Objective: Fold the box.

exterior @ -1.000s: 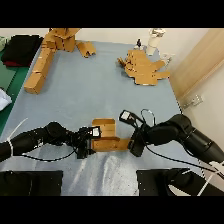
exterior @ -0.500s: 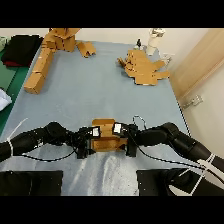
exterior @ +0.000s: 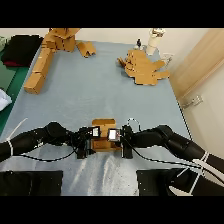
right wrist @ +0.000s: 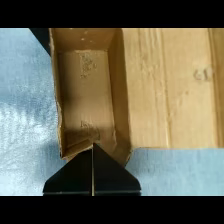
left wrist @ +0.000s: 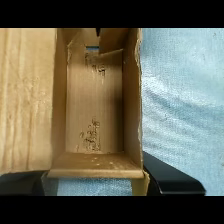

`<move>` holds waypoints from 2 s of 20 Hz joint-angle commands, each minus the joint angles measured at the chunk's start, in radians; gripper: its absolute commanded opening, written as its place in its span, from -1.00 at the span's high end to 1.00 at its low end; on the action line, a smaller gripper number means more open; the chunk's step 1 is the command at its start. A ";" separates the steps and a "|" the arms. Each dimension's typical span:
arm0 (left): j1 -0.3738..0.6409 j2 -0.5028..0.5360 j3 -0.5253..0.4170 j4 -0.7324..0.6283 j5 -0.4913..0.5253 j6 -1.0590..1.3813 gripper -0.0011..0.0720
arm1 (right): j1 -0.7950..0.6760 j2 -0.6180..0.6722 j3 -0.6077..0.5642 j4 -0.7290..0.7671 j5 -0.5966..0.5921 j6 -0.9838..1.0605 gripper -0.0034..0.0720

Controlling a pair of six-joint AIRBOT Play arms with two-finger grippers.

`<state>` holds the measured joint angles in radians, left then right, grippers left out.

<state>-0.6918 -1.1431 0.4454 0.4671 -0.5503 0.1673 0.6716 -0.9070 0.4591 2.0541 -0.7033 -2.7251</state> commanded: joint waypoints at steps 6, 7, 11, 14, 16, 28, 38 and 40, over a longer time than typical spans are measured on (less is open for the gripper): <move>0.000 0.000 0.000 0.000 0.000 0.000 -0.41 | 0.024 0.003 0.000 -0.058 -0.080 0.084 0.86; 0.000 0.000 0.000 0.000 0.000 0.001 -0.41 | 0.024 0.013 0.000 -0.090 -0.095 0.114 0.86; 0.000 0.000 0.000 0.000 0.000 0.000 -0.41 | 0.013 0.029 0.000 -0.217 -0.117 0.234 0.84; 0.000 0.000 0.000 0.000 0.000 0.001 -0.41 | 0.013 0.027 0.000 -0.256 -0.104 0.261 -0.05; 0.000 0.000 0.000 0.000 0.000 0.000 -0.41 | 0.014 0.027 0.000 -0.259 -0.094 0.266 -0.05; 0.000 0.000 0.000 0.000 0.000 0.000 -0.41 | 0.023 0.002 0.001 -0.035 0.021 0.090 0.41; 0.000 0.000 0.000 0.000 0.000 0.000 -0.41 | 0.066 -0.055 0.001 -0.022 0.087 0.060 -0.25; 0.000 0.000 0.000 0.000 0.000 0.000 -0.41 | 0.066 -0.056 0.001 -0.023 0.086 0.060 -0.25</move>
<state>-0.6918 -1.1431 0.4454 0.4679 -0.5503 0.1684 0.7334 -0.9562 0.4591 2.0266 -0.6209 -2.6598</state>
